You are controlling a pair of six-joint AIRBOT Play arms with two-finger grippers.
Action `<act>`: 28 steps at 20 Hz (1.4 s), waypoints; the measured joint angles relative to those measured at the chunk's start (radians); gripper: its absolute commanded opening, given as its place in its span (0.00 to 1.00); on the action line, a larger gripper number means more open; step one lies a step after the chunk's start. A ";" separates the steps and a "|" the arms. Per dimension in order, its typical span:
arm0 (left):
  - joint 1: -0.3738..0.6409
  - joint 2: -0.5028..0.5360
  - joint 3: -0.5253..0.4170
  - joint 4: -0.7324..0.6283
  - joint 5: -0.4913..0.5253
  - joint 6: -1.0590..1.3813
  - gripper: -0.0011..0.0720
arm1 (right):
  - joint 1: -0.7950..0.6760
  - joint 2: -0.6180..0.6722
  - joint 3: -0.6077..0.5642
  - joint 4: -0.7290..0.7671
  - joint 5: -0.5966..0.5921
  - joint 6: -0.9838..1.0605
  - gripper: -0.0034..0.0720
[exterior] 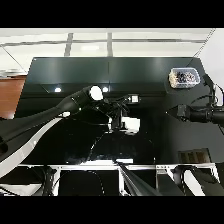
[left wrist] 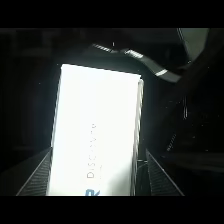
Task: Fold the box and place the chain.
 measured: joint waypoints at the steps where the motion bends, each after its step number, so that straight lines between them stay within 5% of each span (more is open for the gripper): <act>1: -0.003 0.000 0.000 0.003 -0.002 -0.001 0.99 | 0.000 0.000 0.000 0.000 0.000 0.000 0.06; 10: -0.062 -0.018 -0.006 0.180 0.066 -0.002 0.99 | 0.000 0.000 0.000 0.000 0.000 0.000 0.06; 11: -0.068 -0.023 -0.007 0.197 0.079 -0.002 0.94 | 0.000 0.000 0.000 0.000 0.000 0.000 0.06; 13: -0.073 -0.027 -0.005 0.221 0.098 -0.034 0.53 | 0.000 0.000 0.000 0.000 0.000 0.000 0.06; 14: -0.069 -0.022 -0.003 0.230 0.102 -0.072 0.46 | 0.000 0.000 0.000 0.000 0.000 0.000 0.06; 17: -0.014 0.018 0.001 0.265 0.098 -0.185 0.46 | 0.000 0.000 0.000 0.000 -0.003 0.000 0.06; 22: 0.253 0.090 0.005 0.430 0.100 -0.448 0.47 | 0.000 0.000 0.000 0.000 -0.021 0.000 0.06; 28: 0.770 0.045 0.081 0.555 0.146 -0.784 0.48 | -0.001 0.000 0.000 0.001 -0.038 0.000 0.06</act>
